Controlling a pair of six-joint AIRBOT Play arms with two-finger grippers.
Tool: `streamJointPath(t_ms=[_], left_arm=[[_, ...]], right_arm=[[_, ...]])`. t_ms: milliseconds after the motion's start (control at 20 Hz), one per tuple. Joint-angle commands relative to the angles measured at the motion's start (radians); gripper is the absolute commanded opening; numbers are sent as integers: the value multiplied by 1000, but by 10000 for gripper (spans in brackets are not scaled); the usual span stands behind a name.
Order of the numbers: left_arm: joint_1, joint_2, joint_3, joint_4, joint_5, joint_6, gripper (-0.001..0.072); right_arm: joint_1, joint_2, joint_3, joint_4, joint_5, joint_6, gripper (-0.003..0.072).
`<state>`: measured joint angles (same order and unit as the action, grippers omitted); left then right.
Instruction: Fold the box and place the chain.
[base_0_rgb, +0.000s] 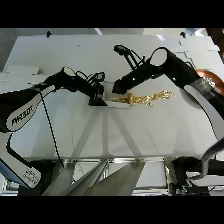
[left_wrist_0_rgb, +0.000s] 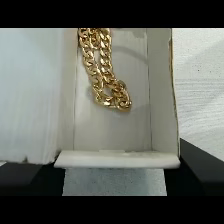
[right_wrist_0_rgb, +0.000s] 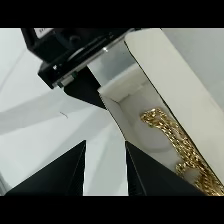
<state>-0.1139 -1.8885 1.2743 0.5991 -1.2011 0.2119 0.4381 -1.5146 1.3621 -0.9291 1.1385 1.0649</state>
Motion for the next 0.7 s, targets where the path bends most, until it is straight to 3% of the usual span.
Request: streamJointPath(t_ms=[0,300,350,450,650], left_arm=[[0,0,0,0,0,0,316],[0,0,0,0,0,0,316],[0,0,0,0,0,0,316],[0,0,0,0,0,0,316],[0,0,0,0,0,0,316]], right_arm=[[-17,55,2,-143,40,-5,276],[-203,103,0,-439,247,-4,284],[-230,101,-5,-491,244,-4,360],[-273,93,-23,-535,187,-26,596],[-294,28,-54,-526,162,-178,653]])
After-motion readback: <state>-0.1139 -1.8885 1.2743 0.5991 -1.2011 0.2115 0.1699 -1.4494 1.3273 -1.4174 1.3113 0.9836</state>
